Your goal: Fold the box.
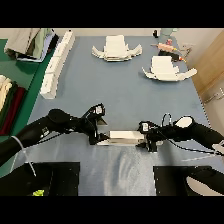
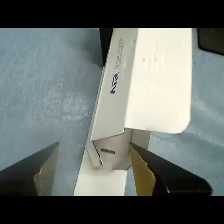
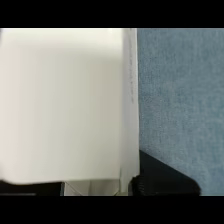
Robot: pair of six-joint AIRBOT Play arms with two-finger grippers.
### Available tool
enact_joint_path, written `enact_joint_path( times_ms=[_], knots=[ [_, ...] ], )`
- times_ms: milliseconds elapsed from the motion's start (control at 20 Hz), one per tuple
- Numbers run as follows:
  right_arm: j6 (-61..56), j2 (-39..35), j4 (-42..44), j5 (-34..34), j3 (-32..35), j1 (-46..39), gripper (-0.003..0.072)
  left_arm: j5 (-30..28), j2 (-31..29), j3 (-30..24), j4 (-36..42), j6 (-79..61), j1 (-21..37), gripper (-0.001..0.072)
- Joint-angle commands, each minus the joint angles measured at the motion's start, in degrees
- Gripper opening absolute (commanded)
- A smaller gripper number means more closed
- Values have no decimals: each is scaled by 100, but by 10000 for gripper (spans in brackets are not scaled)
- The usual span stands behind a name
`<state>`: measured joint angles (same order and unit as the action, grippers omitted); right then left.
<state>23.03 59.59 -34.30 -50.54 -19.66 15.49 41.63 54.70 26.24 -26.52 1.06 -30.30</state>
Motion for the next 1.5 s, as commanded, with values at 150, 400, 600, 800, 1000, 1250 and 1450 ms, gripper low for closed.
enact_joint_path(
  times_ms=[150, 400, 600, 800, 1000, 1250, 1450],
  knots=[
    [-4, -2, 4, 4, 2, -2, 510, 909, -1578, 24, -1864, 4282, -22, 167],
    [-4, -2, 4, 4, 2, -2, 510, 1008, -1344, 22, -1088, 6220, -748, 16],
    [-4, -2, 4, 4, 2, -2, 510, -772, -330, 24, -68, 6679, -2061, 15],
    [-4, -2, 4, 4, 2, -2, 510, -2691, -20, 33, 1156, 6531, -2627, 16],
    [-4, -2, 4, 4, 2, -2, 510, -3716, -39, 157, 1460, 6544, -2647, 15],
    [-4, -2, 4, 4, 2, -2, 510, -4586, 61, 162, 1672, 6841, -2638, 16],
    [-4, -2, 4, 4, 2, -2, 510, -4273, 584, 160, 1917, 6940, -2588, 15]
  ],
)
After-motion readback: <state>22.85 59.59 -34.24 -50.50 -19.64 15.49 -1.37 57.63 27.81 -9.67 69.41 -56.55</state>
